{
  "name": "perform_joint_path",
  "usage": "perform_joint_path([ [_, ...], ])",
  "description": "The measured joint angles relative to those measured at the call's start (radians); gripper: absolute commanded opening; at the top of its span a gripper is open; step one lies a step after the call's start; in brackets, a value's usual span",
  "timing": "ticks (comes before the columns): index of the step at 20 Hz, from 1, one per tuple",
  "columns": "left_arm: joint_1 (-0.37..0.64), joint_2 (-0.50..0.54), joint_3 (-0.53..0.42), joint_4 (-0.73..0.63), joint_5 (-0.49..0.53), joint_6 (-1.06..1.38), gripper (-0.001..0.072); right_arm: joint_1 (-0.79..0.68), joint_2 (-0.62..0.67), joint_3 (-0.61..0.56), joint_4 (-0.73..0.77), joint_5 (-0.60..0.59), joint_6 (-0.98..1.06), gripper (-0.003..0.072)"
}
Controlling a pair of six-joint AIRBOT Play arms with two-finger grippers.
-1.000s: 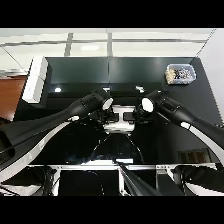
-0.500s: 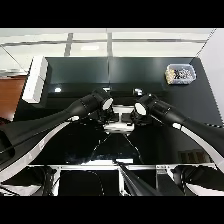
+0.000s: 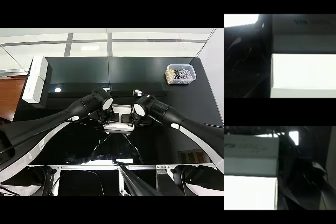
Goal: Fold the box and place the chain.
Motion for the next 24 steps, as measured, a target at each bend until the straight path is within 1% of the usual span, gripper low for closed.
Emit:
perform_joint_path([
  [1, 0.0, 0.0, 0.0, 0.0, 0.0, 0.0, 0.0029, 0.0, 0.0, 0.0, 0.005, -0.003, 0.0, 0.0123],
  [2, 0.0, 0.0, 0.0, 0.0, 0.0, 0.0, 0.0029, 0.0, 0.0, 0.0, 0.008, -0.001, 0.0, 0.0012],
  [5, 0.0, 0.0, 0.0, 0.0, -0.001, 0.0, 0.0029, 0.0, 0.0, 0.0, 0.014, -0.002, 0.004, 0.0013],
  [6, 0.0, 0.0, 0.0, 0.0, -0.001, 0.0, 0.0029, 0.0, 0.0, 0.0, 0.016, -0.002, 0.003, 0.0039],
  [7, 0.0, 0.0, 0.0, 0.0, -0.001, 0.0, 0.0029, 0.0, 0.002, 0.0, 0.021, -0.001, 0.003, 0.026],
  [8, 0.0, 0.0, 0.0, 0.001, -0.001, 0.0, 0.0029, 0.0, 0.007, 0.0, 0.026, 0.003, 0.003, 0.0416],
  [12, 0.0, 0.0, 0.0, 0.001, -0.001, 0.0, 0.0029, -0.008, 0.074, 0.002, 0.027, 0.014, -0.061, 0.0415],
  [15, 0.0, 0.0, 0.0, 0.001, -0.001, 0.0, 0.0029, -0.012, 0.198, 0.008, 0.019, 0.056, -0.136, 0.0414],
  [17, 0.0, 0.0, 0.0, 0.001, 0.0, 0.0, 0.0029, -0.021, 0.303, 0.01, -0.05, 0.101, -0.167, 0.0414],
  [19, 0.0, 0.0, 0.0, 0.001, 0.0, 0.0, 0.0029, -0.042, 0.384, 0.01, -0.204, 0.148, -0.183, 0.0417],
  [20, 0.0, 0.0, 0.0, 0.001, 0.0, 0.0, 0.0029, -0.068, 0.409, 0.01, -0.302, 0.164, -0.185, 0.055],
  [21, 0.0, 0.0, 0.0, 0.001, 0.002, 0.0, 0.0029, -0.108, 0.423, 0.009, -0.386, 0.163, -0.185, 0.072],
  [22, 0.0, 0.0, 0.0, 0.001, 0.002, 0.0, 0.0028, -0.157, 0.428, 0.009, -0.441, 0.146, -0.184, 0.072],
  [24, 0.0, 0.0, 0.0, 0.001, 0.003, 0.0, 0.0029, -0.285, 0.414, 0.009, -0.483, 0.05, -0.184, 0.072],
])
